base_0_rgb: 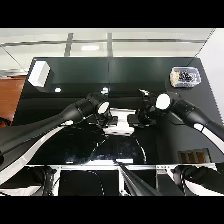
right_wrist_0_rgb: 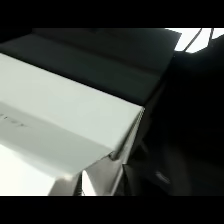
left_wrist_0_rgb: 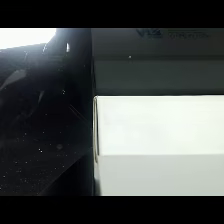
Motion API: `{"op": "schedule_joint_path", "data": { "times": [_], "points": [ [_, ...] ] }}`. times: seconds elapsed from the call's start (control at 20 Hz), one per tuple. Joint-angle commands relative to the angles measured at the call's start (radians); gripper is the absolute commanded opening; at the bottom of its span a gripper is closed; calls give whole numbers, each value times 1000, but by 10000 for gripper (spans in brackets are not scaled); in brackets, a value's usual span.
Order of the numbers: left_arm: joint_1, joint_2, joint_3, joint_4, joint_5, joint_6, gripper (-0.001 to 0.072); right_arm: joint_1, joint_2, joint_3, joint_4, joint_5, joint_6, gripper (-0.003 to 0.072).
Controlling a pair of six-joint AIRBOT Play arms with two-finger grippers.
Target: Fold the box and place the chain.
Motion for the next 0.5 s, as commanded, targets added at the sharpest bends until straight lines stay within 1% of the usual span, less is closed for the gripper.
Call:
{"op": "schedule_joint_path", "data": {
  "times": [0.0,0.15,0.35,0.45],
  "points": [
    [1,0,1,1,-1,0,28,64,-1,11,-100,-64,138,260],
    [1,0,1,1,-1,0,28,105,-3,12,-218,-76,282,260],
    [1,0,1,1,-1,0,27,144,-33,23,-255,-64,360,259],
    [1,0,1,1,-1,0,28,178,-60,56,-328,-36,415,259]
  ]
}}
